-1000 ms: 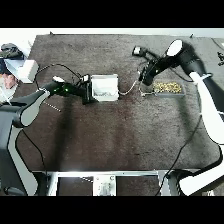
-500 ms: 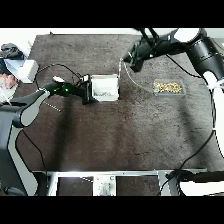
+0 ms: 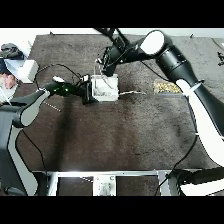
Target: Fold the box and place the chain.
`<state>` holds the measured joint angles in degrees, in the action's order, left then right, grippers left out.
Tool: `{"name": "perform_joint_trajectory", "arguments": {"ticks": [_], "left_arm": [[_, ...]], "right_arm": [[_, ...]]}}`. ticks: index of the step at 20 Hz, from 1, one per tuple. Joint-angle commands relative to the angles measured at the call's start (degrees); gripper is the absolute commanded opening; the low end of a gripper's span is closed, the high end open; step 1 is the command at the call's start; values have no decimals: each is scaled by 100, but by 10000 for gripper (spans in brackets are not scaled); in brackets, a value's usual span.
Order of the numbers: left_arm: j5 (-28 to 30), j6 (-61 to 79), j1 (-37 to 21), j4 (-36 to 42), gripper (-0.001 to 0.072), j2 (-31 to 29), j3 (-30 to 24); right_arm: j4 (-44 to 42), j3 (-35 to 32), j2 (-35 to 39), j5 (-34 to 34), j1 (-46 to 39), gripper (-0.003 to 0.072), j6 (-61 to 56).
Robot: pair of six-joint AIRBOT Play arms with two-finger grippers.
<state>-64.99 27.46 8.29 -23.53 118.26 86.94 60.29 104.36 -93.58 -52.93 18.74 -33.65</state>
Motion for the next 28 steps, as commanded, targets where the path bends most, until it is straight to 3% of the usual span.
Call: {"name": "perform_joint_trajectory", "arguments": {"ticks": [1, 3, 4, 5, 8, 12, 15, 18, 28], "left_arm": [[2, 0, 0, 0, 466, -4, 2], [2, 0, 0, 0, 466, -4, 2], [2, 0, 0, 0, 466, -4, 2], [2, 0, 0, 0, 466, -4, 2], [2, 0, 0, 0, 466, -4, 2], [2, 0, 0, 0, 466, -4, 2], [2, 0, 0, 0, 466, -4, 2], [0, 0, 0, 0, 466, -4, 2], [2, 0, 0, 0, 466, -4, 2]], "right_arm": [[957, -24, -293, -494, 68, -16, -708], [1340, -37, -387, -752, -2, -14, -866], [1412, -52, -393, -883, -70, 132, -866], [1408, -61, -393, -1014, -151, 336, -866], [1408, -81, -393, -1495, -590, 268, -955], [1410, -570, -396, -1429, -1309, 270, -846], [1414, -1084, -468, -1272, -1766, 332, -470], [1401, -1117, -776, -1305, -2120, 331, -431], [1434, -1115, -1478, -929, -2238, 331, -35]]}}
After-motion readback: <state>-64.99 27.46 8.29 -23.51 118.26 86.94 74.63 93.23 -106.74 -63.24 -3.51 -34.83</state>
